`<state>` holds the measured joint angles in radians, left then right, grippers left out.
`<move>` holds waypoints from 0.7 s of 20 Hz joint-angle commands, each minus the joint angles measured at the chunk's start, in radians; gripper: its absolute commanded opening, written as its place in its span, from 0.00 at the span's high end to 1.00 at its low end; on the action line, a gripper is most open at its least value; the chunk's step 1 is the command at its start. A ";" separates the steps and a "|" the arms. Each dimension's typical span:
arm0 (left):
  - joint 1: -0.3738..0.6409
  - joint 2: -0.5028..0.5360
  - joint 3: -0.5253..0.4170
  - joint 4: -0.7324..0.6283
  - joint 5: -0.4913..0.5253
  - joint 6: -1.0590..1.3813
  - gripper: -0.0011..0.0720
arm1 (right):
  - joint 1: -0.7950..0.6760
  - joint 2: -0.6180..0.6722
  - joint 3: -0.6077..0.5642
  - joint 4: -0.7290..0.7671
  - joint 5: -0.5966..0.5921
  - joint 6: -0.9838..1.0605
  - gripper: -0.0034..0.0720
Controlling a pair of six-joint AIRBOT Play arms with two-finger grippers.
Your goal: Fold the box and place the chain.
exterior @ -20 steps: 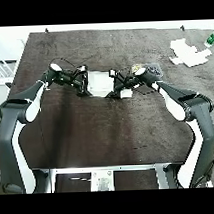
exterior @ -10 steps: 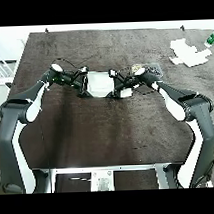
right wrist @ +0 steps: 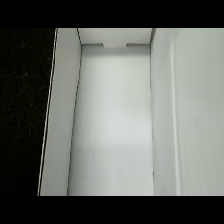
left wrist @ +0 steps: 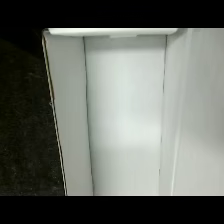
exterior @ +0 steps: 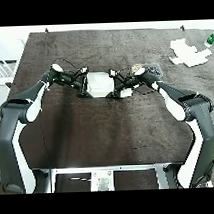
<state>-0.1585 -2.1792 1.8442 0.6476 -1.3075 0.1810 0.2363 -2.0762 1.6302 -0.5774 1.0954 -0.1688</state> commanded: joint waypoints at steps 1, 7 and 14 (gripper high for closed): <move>-0.001 0.000 0.000 0.002 -0.004 0.000 0.02 | -0.001 0.001 0.000 0.001 -0.002 0.000 0.20; -0.001 0.000 0.000 0.009 -0.002 -0.016 0.02 | -0.001 0.001 0.000 0.001 -0.002 0.000 0.20; -0.003 0.001 0.000 0.024 -0.005 -0.021 0.03 | -0.001 0.001 0.000 0.001 -0.002 0.000 0.20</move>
<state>-0.1593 -2.1788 1.8446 0.6590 -1.3098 0.1612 0.2363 -2.0762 1.6299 -0.5770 1.0931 -0.1688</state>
